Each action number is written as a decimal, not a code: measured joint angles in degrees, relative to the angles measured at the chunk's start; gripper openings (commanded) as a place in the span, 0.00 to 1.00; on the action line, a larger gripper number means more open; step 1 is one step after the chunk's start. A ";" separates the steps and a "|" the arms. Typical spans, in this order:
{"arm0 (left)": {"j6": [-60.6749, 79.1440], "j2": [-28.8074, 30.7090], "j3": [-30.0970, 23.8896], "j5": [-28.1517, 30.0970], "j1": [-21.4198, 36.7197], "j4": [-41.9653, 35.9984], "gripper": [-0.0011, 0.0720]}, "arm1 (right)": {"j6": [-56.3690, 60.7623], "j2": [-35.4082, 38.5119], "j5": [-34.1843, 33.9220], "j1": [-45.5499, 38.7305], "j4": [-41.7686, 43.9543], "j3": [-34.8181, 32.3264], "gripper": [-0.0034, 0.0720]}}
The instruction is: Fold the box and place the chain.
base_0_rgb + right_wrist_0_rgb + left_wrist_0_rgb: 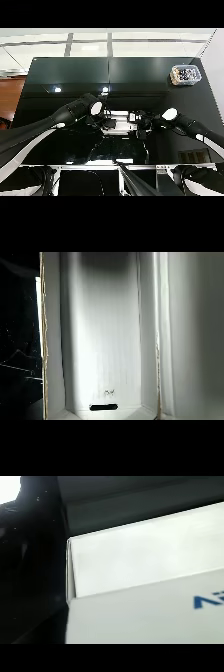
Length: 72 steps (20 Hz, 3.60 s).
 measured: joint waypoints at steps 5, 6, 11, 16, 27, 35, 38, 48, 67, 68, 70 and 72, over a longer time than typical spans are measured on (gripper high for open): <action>-3.74 -0.50 0.22 -0.04 -0.33 1.46 0.40 | 0.00 0.00 0.00 0.00 0.02 0.00 0.52; -4.39 -0.76 0.48 -0.26 -0.35 1.70 0.40 | 0.00 0.00 0.00 0.00 0.04 0.00 0.52; -7.41 -3.26 2.99 -2.21 -0.37 2.75 0.21 | 0.00 0.00 0.00 0.00 0.04 0.00 0.52; -8.61 -4.57 4.83 -4.39 -0.39 3.13 0.11 | 0.02 0.00 -0.02 0.00 0.04 0.00 0.52; -8.74 -4.81 6.03 -5.79 -0.39 3.15 0.80 | -0.09 0.00 -0.02 0.00 0.02 0.00 0.52; -8.76 -4.74 6.08 -7.48 -0.39 5.31 0.61 | 0.00 0.00 0.00 0.00 0.00 0.00 0.52; -8.85 -4.74 6.08 -6.60 -0.39 5.31 0.04 | 0.02 0.00 -0.04 0.00 0.07 0.00 0.52; -8.81 -4.74 6.10 -5.84 -0.39 5.55 0.05 | 0.04 0.00 0.00 0.00 0.11 0.00 0.52; -8.72 -4.74 6.10 -5.88 -0.39 5.29 0.05 | 4.46 4.09 2.38 -0.44 -5.49 0.26 0.98; -8.76 -4.74 6.10 -5.90 -0.39 5.29 0.05 | 5.29 5.11 2.75 -0.90 -7.48 0.26 0.98; -8.74 -4.74 6.10 -5.90 -0.39 5.29 0.05 | 6.64 6.88 4.04 -2.10 -10.38 0.26 0.85; -8.76 -4.74 6.10 -5.92 -0.39 5.27 0.05 | 7.17 7.74 5.25 -2.75 -11.82 0.26 0.82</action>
